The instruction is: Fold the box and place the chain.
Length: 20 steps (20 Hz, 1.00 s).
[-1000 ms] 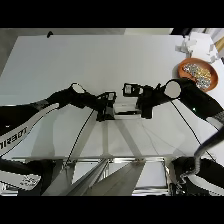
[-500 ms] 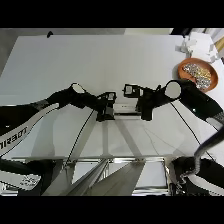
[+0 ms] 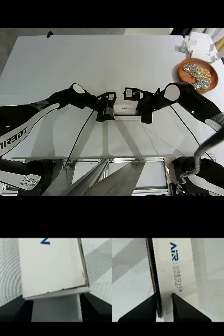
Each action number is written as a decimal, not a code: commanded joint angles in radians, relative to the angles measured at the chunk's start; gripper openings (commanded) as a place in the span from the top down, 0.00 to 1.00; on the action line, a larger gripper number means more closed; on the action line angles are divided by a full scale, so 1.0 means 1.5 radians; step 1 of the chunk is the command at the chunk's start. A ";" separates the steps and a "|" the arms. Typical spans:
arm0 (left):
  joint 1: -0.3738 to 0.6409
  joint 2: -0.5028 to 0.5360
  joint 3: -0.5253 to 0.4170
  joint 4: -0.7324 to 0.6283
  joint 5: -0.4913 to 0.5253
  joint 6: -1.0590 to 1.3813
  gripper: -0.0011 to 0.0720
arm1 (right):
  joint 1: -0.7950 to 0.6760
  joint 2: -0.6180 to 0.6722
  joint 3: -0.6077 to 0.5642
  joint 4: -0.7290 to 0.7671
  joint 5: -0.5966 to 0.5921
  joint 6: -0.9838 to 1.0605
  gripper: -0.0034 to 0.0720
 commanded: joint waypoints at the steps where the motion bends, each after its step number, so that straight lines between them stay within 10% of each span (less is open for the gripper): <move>1: 0.001 0.001 0.000 0.000 0.001 0.000 0.64 | 0.000 0.005 -0.001 0.004 -0.003 -0.001 0.59; 20: 0.001 0.001 0.000 0.000 0.001 0.000 0.64 | -0.007 0.036 0.000 0.181 -0.005 -0.077 0.63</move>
